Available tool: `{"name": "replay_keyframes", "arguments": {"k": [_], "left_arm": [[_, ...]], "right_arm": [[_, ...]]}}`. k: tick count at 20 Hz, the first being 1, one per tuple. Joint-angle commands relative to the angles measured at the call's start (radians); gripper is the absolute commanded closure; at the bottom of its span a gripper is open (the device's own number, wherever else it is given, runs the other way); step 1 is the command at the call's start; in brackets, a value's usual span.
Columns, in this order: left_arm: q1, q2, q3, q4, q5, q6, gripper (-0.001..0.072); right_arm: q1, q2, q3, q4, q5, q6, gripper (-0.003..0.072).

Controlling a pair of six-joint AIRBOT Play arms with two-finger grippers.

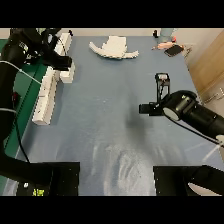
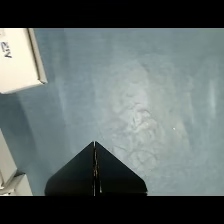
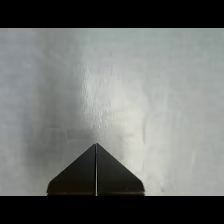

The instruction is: Fold the box.

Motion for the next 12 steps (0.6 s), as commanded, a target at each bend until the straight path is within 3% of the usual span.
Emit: {"name": "replay_keyframes", "arguments": {"k": [1, 4, 6, 9, 12], "left_arm": [[-0.100, 0.182, -0.245, 0.014, 0.104, 0.008, 0.0699], [-0.156, 0.314, -0.449, 0.014, 0.168, -0.029, 0.0698], [-0.169, 0.368, -0.529, 0.010, 0.184, -0.052, 0.0693], [-0.169, 0.384, -0.547, 0.003, 0.109, -0.051, 0.0692], [-0.169, 0.383, -0.547, 0.003, 0.106, -0.051, 0.0692]], "right_arm": [[-0.069, -0.099, 0.141, 0.062, -0.001, -0.124, 0.0681], [-0.077, -0.222, 0.264, 0.122, -0.002, -0.215, 0.0681], [-0.077, -0.273, 0.316, 0.174, -0.003, -0.220, 0.0682], [-0.077, -0.280, 0.323, 0.188, 0.000, -0.220, 0.0681], [-0.077, -0.280, 0.323, 0.188, 0.000, -0.220, 0.0681]]}}
